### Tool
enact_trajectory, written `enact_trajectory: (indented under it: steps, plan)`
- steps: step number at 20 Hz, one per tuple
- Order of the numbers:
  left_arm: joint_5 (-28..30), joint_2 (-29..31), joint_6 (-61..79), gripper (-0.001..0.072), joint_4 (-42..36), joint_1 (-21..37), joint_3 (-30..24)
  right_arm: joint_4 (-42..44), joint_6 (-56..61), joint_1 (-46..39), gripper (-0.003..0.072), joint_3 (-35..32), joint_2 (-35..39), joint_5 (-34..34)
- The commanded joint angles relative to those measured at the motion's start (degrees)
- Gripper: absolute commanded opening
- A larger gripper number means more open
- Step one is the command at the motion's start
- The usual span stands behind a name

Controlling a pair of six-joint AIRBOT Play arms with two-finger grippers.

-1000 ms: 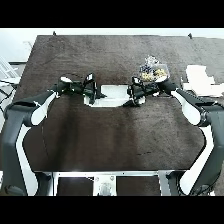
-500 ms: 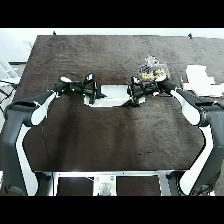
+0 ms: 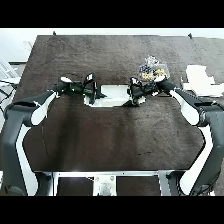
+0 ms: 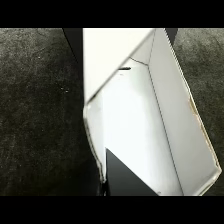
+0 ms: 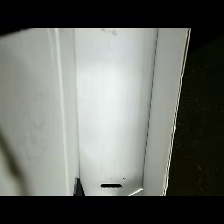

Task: Fold the box and place the chain.

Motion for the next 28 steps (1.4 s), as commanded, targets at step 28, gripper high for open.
enact_trajectory:
  steps: [28]
  plan:
    - [0.0,0.0,0.0,0.0022,0.0,0.0,0.0,0.2,0.0,0.0,0.0509,0.0,-0.5,-0.2]
